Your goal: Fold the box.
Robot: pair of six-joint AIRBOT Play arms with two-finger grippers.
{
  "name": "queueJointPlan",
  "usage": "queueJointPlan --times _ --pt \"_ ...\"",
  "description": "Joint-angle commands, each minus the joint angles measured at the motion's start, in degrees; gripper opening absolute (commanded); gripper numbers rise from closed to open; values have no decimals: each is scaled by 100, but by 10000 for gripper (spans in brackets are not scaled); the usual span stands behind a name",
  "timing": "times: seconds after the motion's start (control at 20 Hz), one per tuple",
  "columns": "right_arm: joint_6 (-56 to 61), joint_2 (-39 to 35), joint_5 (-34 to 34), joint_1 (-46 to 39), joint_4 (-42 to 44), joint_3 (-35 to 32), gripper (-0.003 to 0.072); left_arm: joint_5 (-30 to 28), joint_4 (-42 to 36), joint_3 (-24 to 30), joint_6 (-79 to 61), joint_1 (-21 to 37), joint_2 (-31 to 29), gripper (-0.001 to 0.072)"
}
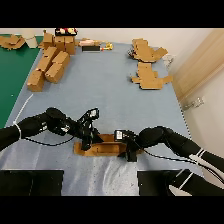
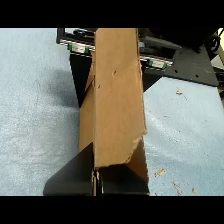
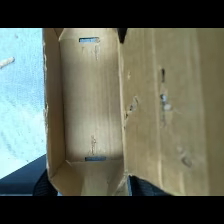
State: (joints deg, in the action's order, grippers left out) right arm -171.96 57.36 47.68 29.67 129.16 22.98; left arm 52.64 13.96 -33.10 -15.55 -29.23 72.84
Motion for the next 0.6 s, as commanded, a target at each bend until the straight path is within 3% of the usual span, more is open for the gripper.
queueJointPlan --times 0.0,0.1,0.55 --pt "2 -4 52 7 -61 -2 448 0 2 -4 0 -2 -4 13" --pt "4 -7 48 7 -61 -2 410 0 2 -4 0 -2 -4 13" --pt "4 -4 -46 9 7 2 410 0 2 -4 -2 -2 -4 13"
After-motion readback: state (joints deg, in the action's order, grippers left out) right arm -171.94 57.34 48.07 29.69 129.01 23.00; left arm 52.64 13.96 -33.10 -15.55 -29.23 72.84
